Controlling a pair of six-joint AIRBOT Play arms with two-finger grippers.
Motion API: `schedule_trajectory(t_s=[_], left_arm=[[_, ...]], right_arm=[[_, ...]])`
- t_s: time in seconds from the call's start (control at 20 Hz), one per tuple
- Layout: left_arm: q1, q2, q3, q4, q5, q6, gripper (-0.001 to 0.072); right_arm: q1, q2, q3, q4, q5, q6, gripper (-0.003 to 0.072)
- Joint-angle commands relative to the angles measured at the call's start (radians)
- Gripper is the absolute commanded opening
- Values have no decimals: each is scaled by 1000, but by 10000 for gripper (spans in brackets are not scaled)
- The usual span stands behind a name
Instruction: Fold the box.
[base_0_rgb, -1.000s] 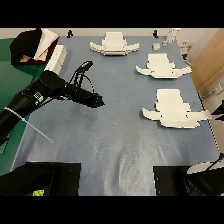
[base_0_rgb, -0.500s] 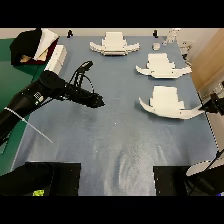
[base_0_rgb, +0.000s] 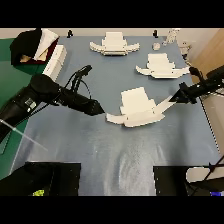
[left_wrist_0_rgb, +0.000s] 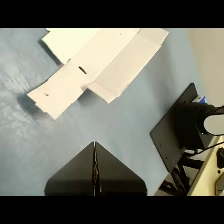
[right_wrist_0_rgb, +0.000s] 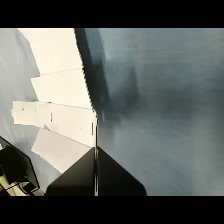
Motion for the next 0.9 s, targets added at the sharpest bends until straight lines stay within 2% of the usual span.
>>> schedule_trajectory(t_s=[0.0, 0.25, 0.35, 0.4, 0.45, 0.5, 0.7, 0.85], left_arm=[[23, 108, -105, -3, -60, -32, 13], [161, 227, -244, -2, -131, -37, 13], [207, 227, -256, 19, -136, -36, 13], [223, 225, -256, 37, -131, -36, 14], [233, 221, -256, 45, -117, -36, 14], [234, 217, -255, 50, -99, -36, 14], [233, 216, -255, 50, -80, 14, 16], [233, 215, -255, 49, -80, 12, 17]], right_arm=[[125, 219, -222, -26, 103, 111, -2], [233, 550, -573, -27, 316, 218, -2], [277, 630, -685, -29, 402, 271, 0], [294, 646, -721, -33, 425, 281, 25], [305, 647, -740, -43, 430, 281, 205], [310, 633, -738, -66, 420, 281, 298], [308, 529, -692, -72, 382, 262, 295], [309, 417, -663, -13, 351, 162, 284]])
